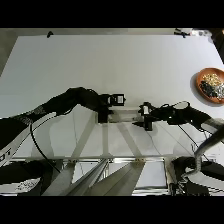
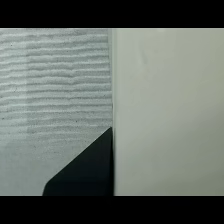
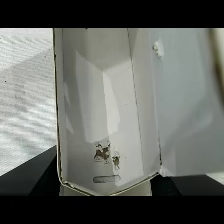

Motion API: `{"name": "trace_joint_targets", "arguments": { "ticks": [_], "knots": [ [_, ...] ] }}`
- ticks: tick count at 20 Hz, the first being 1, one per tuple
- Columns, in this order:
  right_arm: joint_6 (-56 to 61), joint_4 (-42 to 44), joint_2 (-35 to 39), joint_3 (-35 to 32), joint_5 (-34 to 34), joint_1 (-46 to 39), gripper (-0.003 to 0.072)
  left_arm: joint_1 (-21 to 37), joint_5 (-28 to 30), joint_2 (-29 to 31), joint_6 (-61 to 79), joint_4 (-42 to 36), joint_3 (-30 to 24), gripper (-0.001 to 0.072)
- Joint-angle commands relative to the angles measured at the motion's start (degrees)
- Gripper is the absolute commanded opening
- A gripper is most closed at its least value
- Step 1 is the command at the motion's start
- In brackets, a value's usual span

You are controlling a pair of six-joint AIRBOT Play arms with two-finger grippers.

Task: Fold the box and place the chain.

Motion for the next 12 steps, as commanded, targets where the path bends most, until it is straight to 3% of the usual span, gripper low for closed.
{"name": "trace_joint_targets", "arguments": {
  "ticks": [1,8,9,12],
  "knots": [
    [0.0,0.0,0.0,0.0,0.0,0.0,0.0406,0.0,0.0,0.0,0.0,0.0,0.0,0.0010],
    [0.0,0.0,0.0,0.0,0.0,0.0,0.0406,0.0,0.2,0.0,0.0,-0.2,0.0,0.0017],
    [0.0,0.0,0.0,0.0,0.0,0.0,0.0406,0.0,0.7,0.1,0.0,-0.2,0.0,0.0074],
    [0.0,0.0,0.0,0.0,0.0,0.0,0.0406,0.0,1.1,0.9,0.0,-0.2,0.0,0.0336]
  ]
}}
